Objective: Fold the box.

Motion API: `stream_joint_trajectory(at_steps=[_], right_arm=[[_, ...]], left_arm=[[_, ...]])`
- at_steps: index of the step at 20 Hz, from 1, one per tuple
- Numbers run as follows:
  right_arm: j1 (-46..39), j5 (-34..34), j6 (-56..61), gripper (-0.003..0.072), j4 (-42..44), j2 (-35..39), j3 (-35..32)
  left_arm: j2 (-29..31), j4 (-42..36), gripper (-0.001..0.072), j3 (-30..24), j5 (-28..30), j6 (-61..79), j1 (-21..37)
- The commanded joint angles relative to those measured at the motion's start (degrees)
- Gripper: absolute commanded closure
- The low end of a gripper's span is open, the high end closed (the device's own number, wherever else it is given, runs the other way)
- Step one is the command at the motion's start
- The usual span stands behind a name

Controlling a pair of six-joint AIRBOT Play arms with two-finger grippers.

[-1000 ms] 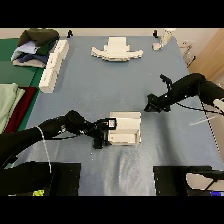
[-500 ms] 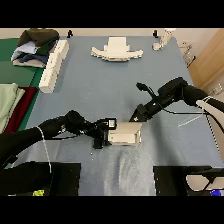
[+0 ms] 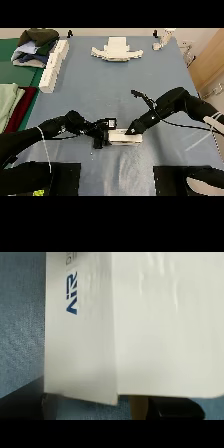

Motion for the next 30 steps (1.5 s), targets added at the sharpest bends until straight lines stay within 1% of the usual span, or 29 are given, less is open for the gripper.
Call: stream_joint_trajectory(at_steps=[1,5,8,10,12,13,15,16,17,19,22,26,28,30], right_arm=[[4.42,9.66,-3.19,0.0681,-1.77,5.95,-5.49],[9.97,21.03,-5.57,0.0680,-5.16,13.88,-11.78],[12.90,28.55,-7.56,0.0678,-10.01,18.32,-12.96],[14.23,30.80,-10.27,0.0672,-11.82,20.33,-12.96],[15.26,31.45,-12.96,0.0660,-12.13,21.81,-12.94],[15.61,31.56,-14.32,0.0618,-12.17,22.25,-12.94],[16.57,32.17,-17.92,0.0462,-12.39,22.12,-12.94],[17.07,32.68,-20.22,0.0439,-12.57,21.88,-12.94],[17.55,33.48,-22.21,0.0437,-12.83,21.51,-12.94],[18.53,35.17,-25.33,0.0246,-14.32,20.28,-12.94],[18.82,35.32,-31.10,0.0243,-14.99,18.18,-12.94],[19.08,35.52,-31.67,0.0243,-16.70,17.81,-12.96],[21.05,36.28,-29.03,0.0243,-20.52,17.84,-12.98],[24.17,39.23,-24.11,0.0243,-24.50,18.36,-13.64]], left_arm=[[-0.04,0.00,0.0211,0.04,0.00,0.00,0.00],[-0.04,0.00,0.0210,0.04,0.00,0.00,0.00],[-0.04,0.00,0.0211,0.04,0.00,-0.02,0.00],[-0.04,0.00,0.0211,0.04,0.00,0.00,0.00],[-0.04,0.00,0.0210,0.04,0.00,0.00,0.00],[-0.04,0.00,0.0210,0.04,0.00,0.00,0.00],[-0.04,0.00,0.0210,0.04,0.00,0.00,0.00],[-0.04,0.00,0.0210,0.04,0.00,0.00,0.00],[-0.04,0.00,0.0210,0.04,0.00,0.00,0.00],[-0.04,0.00,0.0210,0.04,0.00,0.00,0.00],[-0.04,0.00,0.0210,0.04,0.00,0.00,0.00],[-0.04,0.00,0.0210,0.04,0.00,0.00,0.00],[-0.04,0.00,0.0210,0.04,0.00,0.00,0.00],[-0.04,0.00,0.0210,0.04,-0.02,0.00,0.00]])
